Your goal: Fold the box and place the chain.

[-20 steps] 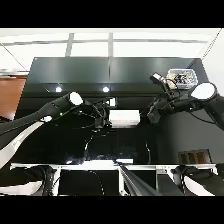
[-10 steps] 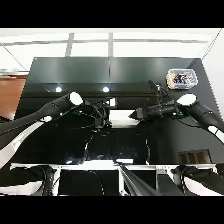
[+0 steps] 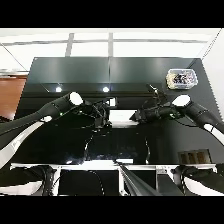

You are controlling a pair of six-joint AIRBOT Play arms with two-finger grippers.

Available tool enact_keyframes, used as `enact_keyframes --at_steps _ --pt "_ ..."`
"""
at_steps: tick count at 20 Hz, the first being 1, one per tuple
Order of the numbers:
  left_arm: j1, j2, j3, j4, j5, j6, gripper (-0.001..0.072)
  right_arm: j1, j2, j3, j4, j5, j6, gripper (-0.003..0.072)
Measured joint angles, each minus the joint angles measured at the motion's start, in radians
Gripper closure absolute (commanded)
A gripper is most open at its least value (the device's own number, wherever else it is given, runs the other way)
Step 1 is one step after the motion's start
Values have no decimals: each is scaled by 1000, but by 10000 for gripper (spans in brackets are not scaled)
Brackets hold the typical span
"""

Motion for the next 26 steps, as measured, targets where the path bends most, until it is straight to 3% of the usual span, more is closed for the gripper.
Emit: enact_keyframes --at_steps 4,5,6,7,12,17,21,26 --pt "0 0 0 0 1 0 315 -14 47 106 -31 84 -22 671" --pt "0 0 0 0 0 -5 283 -31 72 142 -54 121 -20 671" --pt "0 2 2 8 -2 -18 160 -54 100 174 -79 137 -11 671" --pt "0 5 8 26 -11 -38 -11 -87 135 204 -118 161 7 671" --pt "10 69 41 183 -89 -161 -10 -305 304 270 -312 277 97 672" --pt "-34 146 102 165 -114 -245 5 -433 363 283 -404 303 164 672" --pt "-129 58 227 135 -60 -317 4 -457 373 285 -433 302 195 671" --pt "-167 -76 327 123 -76 -384 4 -465 377 285 -444 333 206 671"
